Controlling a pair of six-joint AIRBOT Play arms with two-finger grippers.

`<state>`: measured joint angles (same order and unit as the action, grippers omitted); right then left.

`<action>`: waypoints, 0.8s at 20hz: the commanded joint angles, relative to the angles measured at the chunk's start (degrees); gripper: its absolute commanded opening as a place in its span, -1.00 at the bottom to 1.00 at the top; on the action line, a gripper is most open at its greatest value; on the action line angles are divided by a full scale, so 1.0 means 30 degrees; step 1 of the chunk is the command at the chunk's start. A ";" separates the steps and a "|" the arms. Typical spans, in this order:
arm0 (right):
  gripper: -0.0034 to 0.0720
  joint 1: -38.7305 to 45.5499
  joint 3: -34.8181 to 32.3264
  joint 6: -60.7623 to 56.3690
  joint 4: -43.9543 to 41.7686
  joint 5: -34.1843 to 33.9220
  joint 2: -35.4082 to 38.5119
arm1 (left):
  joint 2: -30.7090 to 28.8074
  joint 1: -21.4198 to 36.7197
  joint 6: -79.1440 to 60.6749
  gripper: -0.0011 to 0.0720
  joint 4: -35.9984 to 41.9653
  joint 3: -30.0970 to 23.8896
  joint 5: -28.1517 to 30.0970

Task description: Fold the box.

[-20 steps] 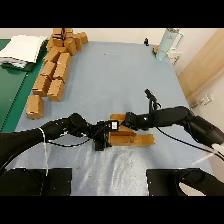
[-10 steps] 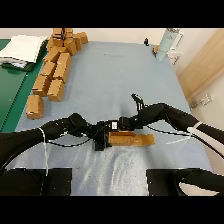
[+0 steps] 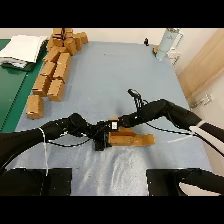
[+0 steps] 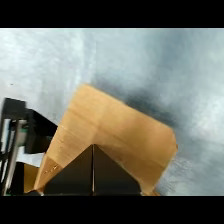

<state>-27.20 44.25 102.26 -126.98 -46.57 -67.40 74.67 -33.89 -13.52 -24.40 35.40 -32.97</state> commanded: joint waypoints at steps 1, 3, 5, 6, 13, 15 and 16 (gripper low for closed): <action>-0.91 -0.0007 0.0299 0.0933 0.1851 -0.1690 0.2135 | -0.0007 -0.0015 -0.0007 0.30 -0.0007 0.0007 0.0007; -0.91 -0.0007 0.0051 0.0940 0.2652 -0.4204 0.3628 | -0.0007 -0.0015 -0.0007 0.30 -0.0007 0.0007 0.0007; -0.91 -0.0036 -0.0911 0.1566 0.2688 -0.5595 0.5406 | -0.0007 -0.0015 -0.0007 0.30 -0.0007 0.0007 0.0007; -0.91 -0.0226 -0.1654 0.2637 0.2674 -0.6084 0.6397 | -0.0007 -0.0015 -0.0007 0.30 -0.0007 0.0007 0.0007; 0.12 -0.0969 -0.4787 0.7191 0.6783 -0.7162 0.8910 | -0.0007 -0.0015 -0.0007 0.30 -0.0007 0.0007 0.0007; 0.12 -0.0969 -0.4779 0.7788 0.8735 -0.5690 0.8349 | -0.0007 -0.0015 -0.0007 0.30 -0.0007 0.0007 0.0007; 0.12 -0.0976 -0.4787 0.8575 0.9391 -0.4874 0.7949 | -0.0007 -0.0015 -0.0007 0.30 -0.0007 0.0007 0.0007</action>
<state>-29.95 30.81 122.50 -107.11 -65.82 -42.52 74.67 -33.89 -13.52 -24.40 35.40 -32.97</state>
